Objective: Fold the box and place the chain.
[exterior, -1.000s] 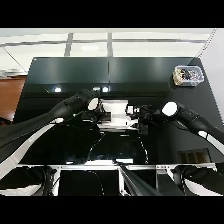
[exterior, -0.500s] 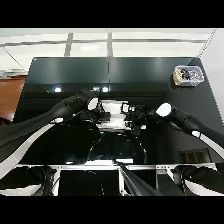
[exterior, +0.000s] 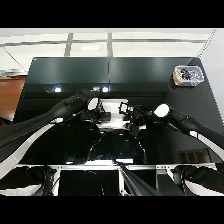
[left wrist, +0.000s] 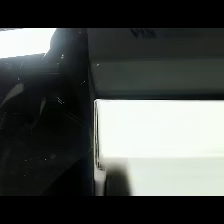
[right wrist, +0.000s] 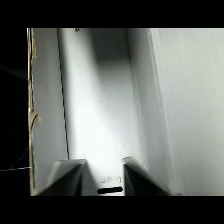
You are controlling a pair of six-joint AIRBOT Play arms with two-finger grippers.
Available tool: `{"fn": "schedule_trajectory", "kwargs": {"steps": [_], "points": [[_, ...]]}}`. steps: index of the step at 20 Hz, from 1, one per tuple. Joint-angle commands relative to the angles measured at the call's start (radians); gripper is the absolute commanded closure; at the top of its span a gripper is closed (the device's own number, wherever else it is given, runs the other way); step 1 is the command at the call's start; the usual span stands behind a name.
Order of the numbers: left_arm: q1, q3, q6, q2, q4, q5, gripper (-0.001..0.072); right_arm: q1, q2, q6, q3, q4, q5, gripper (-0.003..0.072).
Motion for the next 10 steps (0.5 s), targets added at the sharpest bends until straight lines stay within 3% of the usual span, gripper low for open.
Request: {"fn": "schedule_trajectory", "kwargs": {"steps": [1,2,3,4,6,10], "points": [[0.0,0.001,0.0,0.001,0.0,0.0,0.0682,0.0,0.0,0.03,0.001,0.0,0.002,0.047],[0.0,0.001,0.0,0.001,0.0,0.0,0.0681,-0.001,0.0,0.048,0.001,0.0,-0.002,0.0288],[0.0,0.001,0.0,0.001,0.0,0.0,0.0681,-0.004,0.005,0.063,0.001,-0.012,-0.001,0.0274],[0.0,0.001,0.0,0.001,0.0,-0.002,0.0681,-0.011,0.017,0.109,0.001,-0.029,0.004,0.0316],[0.0,0.001,0.0,0.001,-0.003,-0.005,0.0681,-0.047,0.086,0.311,0.002,-0.112,0.059,0.0654],[0.0,0.001,0.0,0.001,-0.004,-0.011,0.0681,-0.256,0.289,0.849,0.04,-0.344,0.359,0.0666]]}}
